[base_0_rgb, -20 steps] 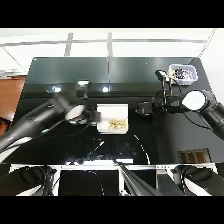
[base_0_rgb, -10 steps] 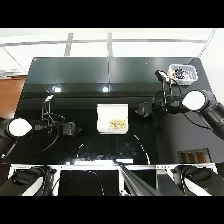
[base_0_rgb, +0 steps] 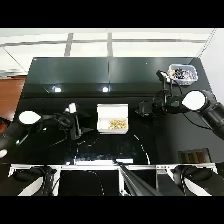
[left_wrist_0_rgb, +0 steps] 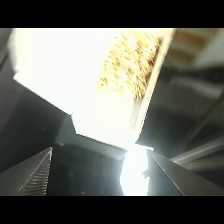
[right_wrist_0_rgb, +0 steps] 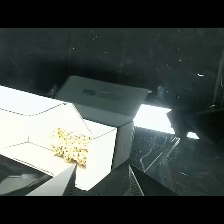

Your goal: Fold the box and place the chain.

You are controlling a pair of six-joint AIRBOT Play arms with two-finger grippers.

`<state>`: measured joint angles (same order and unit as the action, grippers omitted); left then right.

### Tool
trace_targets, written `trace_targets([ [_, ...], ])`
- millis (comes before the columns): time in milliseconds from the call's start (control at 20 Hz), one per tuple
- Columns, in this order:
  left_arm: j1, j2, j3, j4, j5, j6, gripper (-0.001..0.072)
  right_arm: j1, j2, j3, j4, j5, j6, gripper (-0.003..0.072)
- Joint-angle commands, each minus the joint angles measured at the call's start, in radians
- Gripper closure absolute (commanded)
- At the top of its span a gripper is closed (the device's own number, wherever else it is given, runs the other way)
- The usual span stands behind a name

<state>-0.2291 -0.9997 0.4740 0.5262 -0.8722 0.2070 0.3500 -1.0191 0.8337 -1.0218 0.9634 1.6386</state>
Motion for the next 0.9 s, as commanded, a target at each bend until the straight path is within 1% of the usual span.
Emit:
trace_targets([
  [0,-0.061,-0.166,0.077,0.098,0.001,0.178,0.0003,0.001,-0.001,0.0,0.001,0.006,0.012,0.0307],
  [150,-0.082,-0.233,0.093,0.094,0.018,0.161,0.0002,0.001,-0.001,0.0,0.0,0.017,0.014,0.0307],
  [300,-0.076,-0.268,0.099,0.072,0.031,0.143,0.0002,0.001,-0.001,0.0,0.0,0.02,0.014,0.0307],
  [350,-0.076,-0.275,0.099,0.029,0.034,0.143,0.0002,0.001,-0.001,0.0,0.0,0.019,0.014,0.0307],
  [450,-0.077,-0.283,0.107,0.003,0.049,0.143,0.0002,0.001,-0.001,0.0,0.0,0.019,0.014,0.0307],
  [600,-0.079,-0.299,0.124,0.009,0.042,0.127,0.0002,0.001,-0.001,0.0,0.0,0.019,0.014,0.0307],
  [850,-0.096,-0.301,0.127,0.016,0.033,0.124,0.0002,0.001,-0.001,0.0,0.0,0.019,0.014,0.0307],
])
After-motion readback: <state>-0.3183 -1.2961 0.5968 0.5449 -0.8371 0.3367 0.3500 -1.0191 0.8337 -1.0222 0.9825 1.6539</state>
